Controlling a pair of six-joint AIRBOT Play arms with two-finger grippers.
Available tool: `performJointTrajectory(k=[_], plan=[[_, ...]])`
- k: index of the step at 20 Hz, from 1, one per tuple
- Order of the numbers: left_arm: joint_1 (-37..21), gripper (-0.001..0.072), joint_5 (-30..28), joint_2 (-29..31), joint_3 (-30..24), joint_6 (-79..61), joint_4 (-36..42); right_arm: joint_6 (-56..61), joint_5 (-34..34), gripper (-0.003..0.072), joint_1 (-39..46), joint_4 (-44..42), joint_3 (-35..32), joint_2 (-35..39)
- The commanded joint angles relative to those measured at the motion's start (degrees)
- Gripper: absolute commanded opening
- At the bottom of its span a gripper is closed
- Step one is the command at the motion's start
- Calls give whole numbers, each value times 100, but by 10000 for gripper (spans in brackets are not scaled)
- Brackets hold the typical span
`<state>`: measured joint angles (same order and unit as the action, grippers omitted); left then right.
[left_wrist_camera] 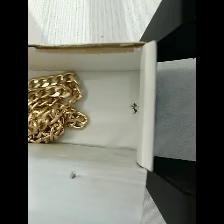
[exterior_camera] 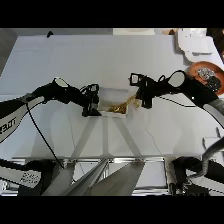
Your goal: Fold the box and place the chain.
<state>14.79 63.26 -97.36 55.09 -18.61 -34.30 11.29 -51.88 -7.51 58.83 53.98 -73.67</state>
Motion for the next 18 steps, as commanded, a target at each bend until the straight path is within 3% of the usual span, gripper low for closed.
performJointTrajectory(k=[1,5,13,18], plan=[[-4,261,-7,4,4,0,-4,621,-468,14,-170,219,0,487],[-4,261,-4,4,4,0,-2,1093,-146,14,-767,212,2,697],[-7,261,-4,4,4,0,-2,2323,2337,15,-1897,-553,2,697],[-7,261,-4,4,4,0,-2,2667,2114,15,-2098,-546,0,551]])
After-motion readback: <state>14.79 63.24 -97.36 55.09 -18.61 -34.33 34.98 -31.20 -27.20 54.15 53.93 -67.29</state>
